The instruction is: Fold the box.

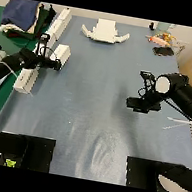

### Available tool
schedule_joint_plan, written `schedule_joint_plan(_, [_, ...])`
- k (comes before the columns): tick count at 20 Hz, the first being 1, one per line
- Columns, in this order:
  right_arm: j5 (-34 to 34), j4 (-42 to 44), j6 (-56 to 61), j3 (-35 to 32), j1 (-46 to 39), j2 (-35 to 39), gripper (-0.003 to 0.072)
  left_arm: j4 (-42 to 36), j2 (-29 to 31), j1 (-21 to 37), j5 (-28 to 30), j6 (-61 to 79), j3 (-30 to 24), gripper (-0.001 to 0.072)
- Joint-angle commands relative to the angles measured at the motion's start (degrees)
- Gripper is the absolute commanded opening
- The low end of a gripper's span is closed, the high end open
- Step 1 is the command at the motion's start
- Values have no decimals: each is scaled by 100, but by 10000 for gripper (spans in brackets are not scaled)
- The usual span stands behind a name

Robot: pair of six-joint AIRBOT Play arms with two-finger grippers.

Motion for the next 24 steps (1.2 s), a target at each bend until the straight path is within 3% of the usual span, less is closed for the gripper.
schedule_joint_plan(1, [0, 7, 0, 7, 2, -2, 3, 1209, -940, 13, -149, -1388, 1196, 505])
schedule_joint_plan(6, [0, 7, 0, 7, 2, -2, 3, 2603, -1545, 105, -601, -2966, 1961, 505])
schedule_joint_plan(10, [0, 7, 0, 7, 2, -2, 3, 2623, -1770, 116, -520, -2962, 2181, 505])
schedule_joint_plan(24, [-2, 9, 0, 7, 2, -2, 2, 2769, -1801, 111, -273, -2852, 2184, 505])
